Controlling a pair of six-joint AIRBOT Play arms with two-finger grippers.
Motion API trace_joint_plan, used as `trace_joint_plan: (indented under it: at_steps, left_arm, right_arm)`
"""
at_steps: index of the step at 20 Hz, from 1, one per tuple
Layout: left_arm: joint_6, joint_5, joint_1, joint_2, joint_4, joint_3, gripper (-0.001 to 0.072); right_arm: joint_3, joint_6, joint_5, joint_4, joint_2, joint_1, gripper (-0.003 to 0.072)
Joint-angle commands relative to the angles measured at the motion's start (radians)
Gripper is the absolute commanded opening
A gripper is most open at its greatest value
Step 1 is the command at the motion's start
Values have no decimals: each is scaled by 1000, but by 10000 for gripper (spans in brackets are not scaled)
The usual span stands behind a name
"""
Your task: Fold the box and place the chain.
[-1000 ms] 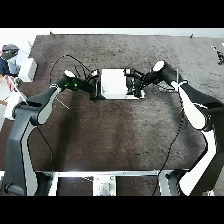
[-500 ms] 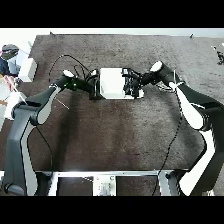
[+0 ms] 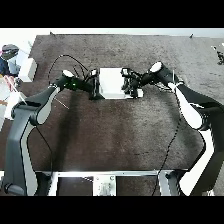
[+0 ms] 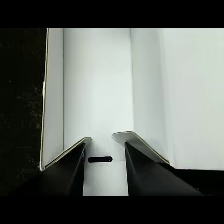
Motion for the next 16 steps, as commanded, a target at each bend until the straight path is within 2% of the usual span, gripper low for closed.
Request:
trace_joint_plan:
  at_steps: [1,4,6,10,11,12,13,14,16]
  left_arm:
    - [0,1,-1,-1,-1,0,467]
    - [0,1,-1,-1,-1,0,467]
    - [0,1,-1,-1,-1,0,467]
    - [0,1,-1,-1,-1,0,467]
    - [0,1,-1,-1,-1,0,467]
    - [0,1,-1,-1,-1,0,467]
    - [0,1,-1,-1,-1,0,467]
    - [0,1,-1,-1,-1,0,467]
    - [0,1,-1,-1,-1,0,467]
  right_arm:
    - [0,-34,13,12,-1,3,284]
    - [0,-37,14,11,-3,5,286]
    - [0,-37,14,11,-3,6,407]
    - [0,-37,16,11,-3,6,423]
    - [0,-38,15,11,-3,6,507]
    - [0,-38,16,11,-3,6,544]
    - [0,-38,16,11,-3,6,547]
    - [0,-38,15,11,-3,6,720]
    - [0,-41,14,11,-3,6,714]
